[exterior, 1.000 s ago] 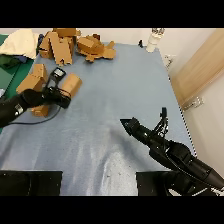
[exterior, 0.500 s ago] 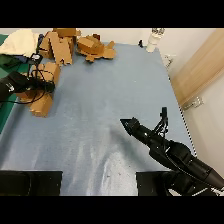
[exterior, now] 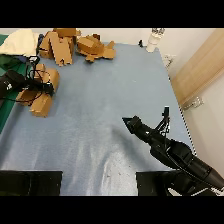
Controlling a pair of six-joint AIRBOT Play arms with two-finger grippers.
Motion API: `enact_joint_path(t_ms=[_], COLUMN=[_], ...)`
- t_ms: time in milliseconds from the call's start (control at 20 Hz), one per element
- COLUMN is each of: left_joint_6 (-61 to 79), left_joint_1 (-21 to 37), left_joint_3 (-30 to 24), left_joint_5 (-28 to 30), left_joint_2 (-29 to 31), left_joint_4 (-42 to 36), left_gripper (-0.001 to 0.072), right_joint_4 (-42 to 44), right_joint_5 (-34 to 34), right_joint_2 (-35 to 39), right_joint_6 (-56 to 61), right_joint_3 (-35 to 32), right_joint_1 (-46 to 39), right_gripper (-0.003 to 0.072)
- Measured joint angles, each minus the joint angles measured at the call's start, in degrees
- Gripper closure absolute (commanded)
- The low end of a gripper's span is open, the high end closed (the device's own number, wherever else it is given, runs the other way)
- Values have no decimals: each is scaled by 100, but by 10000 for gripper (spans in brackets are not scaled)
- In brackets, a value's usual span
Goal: Fold the box.
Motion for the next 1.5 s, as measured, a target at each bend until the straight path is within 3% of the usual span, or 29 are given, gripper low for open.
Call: enact_joint_path(t_ms=[250,700,750,800,850,1050,1250,1500], left_joint_6=[-17,-651,-669,-699,-699,-483,-404,-828], left_joint_1=[0,0,-4,-39,-92,-509,-1261,-2369], left_joint_3=[114,1193,1325,1432,1530,1757,1810,1668], left_joint_5=[-376,-1980,-2256,-2531,-2820,-3869,-4649,-4846], left_joint_2=[13,17,17,17,17,17,20,179], left_joint_4=[-138,-413,-525,-614,-715,-1128,-1416,-1482], left_gripper=[13,15,147,551,699,701,703,703], right_joint_4=[-2,-92,-175,-291,-435,-1056,-1285,-1137], right_joint_5=[0,0,0,-2,-4,-452,-1541,-2791], right_joint_2=[0,-2,-2,-2,-2,-31,-382,-1449], right_joint_6=[-2,-2,-2,-4,-2,-101,-881,-2002], right_joint_3=[0,2,9,26,52,350,1025,2028], right_joint_1=[-11,-13,-11,-11,-9,0,2,2], right_gripper=[683,681,681,681,681,681,682,681])
